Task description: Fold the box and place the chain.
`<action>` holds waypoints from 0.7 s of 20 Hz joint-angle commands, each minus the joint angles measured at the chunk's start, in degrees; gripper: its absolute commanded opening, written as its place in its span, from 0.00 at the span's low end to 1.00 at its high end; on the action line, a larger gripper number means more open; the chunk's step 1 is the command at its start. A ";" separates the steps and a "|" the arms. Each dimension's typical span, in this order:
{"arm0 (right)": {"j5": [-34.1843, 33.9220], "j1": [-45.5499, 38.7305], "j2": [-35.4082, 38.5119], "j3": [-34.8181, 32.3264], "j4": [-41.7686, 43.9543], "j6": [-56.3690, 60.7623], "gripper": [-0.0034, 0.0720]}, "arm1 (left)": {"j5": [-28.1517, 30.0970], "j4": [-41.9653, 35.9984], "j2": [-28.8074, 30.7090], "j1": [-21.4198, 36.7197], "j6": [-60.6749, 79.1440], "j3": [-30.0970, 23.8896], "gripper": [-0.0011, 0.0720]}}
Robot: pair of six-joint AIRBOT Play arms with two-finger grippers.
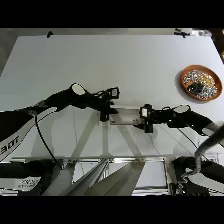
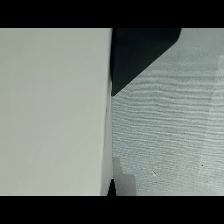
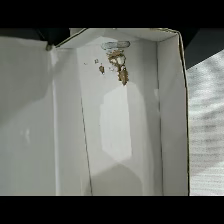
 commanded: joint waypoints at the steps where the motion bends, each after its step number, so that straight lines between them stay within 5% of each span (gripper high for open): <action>1: 0.02 0.07 -0.02 0.04 -0.02 0.00 0.60 | 0.00 0.00 -0.04 -0.02 0.02 -0.02 0.03; 12: 0.02 0.07 -0.02 0.04 -0.04 0.02 0.60 | -0.50 0.26 0.66 0.11 -1.27 -0.02 0.04; 13: 0.02 0.07 -0.02 0.04 -0.04 0.02 0.60 | -0.61 0.46 1.11 0.11 -1.27 -0.02 0.15; 14: 0.02 0.07 -0.02 0.04 -0.02 0.00 0.60 | -0.68 0.52 1.68 0.28 -1.31 -0.02 0.42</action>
